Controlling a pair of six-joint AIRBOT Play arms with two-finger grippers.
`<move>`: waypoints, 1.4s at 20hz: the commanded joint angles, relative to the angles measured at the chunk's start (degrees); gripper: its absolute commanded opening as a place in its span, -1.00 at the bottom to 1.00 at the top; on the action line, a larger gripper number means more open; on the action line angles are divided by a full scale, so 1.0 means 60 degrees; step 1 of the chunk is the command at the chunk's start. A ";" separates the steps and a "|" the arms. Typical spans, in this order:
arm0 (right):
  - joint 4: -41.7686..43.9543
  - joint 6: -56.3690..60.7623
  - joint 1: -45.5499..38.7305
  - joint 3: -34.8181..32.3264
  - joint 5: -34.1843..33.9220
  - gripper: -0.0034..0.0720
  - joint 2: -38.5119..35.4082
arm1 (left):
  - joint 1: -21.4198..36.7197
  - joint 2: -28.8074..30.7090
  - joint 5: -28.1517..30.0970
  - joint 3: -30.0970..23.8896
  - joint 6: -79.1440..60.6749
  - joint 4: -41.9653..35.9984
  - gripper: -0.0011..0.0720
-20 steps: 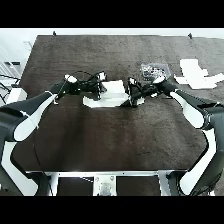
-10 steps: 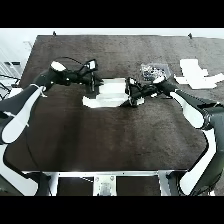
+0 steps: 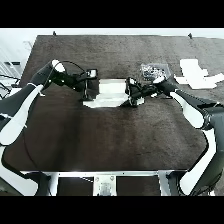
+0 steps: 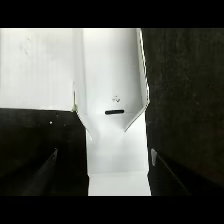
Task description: Fold the box and place the chain.
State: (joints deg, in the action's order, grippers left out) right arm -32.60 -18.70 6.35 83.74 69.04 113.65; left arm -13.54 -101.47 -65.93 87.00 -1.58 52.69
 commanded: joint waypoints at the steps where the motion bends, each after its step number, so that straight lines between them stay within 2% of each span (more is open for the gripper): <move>1: 0.0007 0.0004 0.0000 -0.0004 0.0004 0.61 0.0004 | -0.0295 -0.0350 -0.0073 -0.0018 0.0273 0.0412 0.88; 4: 0.0007 0.0004 0.0000 -0.0004 0.0004 0.61 0.0004 | -0.0514 -0.0437 0.0390 -0.0018 0.0514 0.0331 0.88; 12: 0.0004 0.0004 0.0000 -0.0004 0.0004 0.61 0.0004 | -0.0532 -0.0612 0.0601 -0.0018 0.0514 -0.0146 0.87; 13: 0.0007 0.0004 0.0000 -0.0004 0.0004 0.62 0.0004 | -0.0532 -0.0652 0.0718 -0.0018 0.0514 -0.0178 0.85; 14: 0.0007 0.0004 0.0000 -0.0004 0.0004 0.61 0.0004 | -0.0532 -0.0659 0.0841 -0.0018 0.0514 -0.0175 0.65; 19: 0.0004 0.0004 0.0000 -0.0004 0.0004 0.61 0.0004 | -0.0532 -0.0659 0.1031 -0.0018 0.0503 -0.0310 0.63; 20: 0.0004 0.0004 0.0000 -0.0004 0.0004 0.61 0.0004 | -0.0532 -0.0667 0.1191 -0.0018 0.0503 -0.0306 0.58; 21: 0.0007 0.0004 0.0000 -0.0004 0.0004 0.61 0.0004 | -0.0532 -0.0670 0.1297 -0.0018 0.0495 -0.0302 0.13; 22: 0.0004 0.0004 0.0000 -0.0004 0.0004 0.61 0.0004 | -0.0532 -0.0670 0.1311 -0.0018 0.0441 -0.0310 0.03; 25: 0.0007 0.0004 0.0000 -0.0004 0.0004 0.61 0.0004 | -0.0532 -0.0670 0.1293 -0.0018 0.0433 -0.0321 0.02; 27: 0.0004 0.0004 0.0000 -0.0004 0.0004 0.61 0.0004 | -0.0532 -0.0670 0.1195 -0.0018 0.0426 -0.0361 -0.21; 28: 0.0004 0.0004 0.0000 -0.0004 0.0004 0.62 0.0004 | -0.0532 -0.0688 0.1118 -0.0018 0.0423 -0.0423 -0.21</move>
State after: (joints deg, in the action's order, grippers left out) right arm -32.58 -18.65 6.33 83.74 69.04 113.65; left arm -16.73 -105.49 -58.59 86.89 1.19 50.68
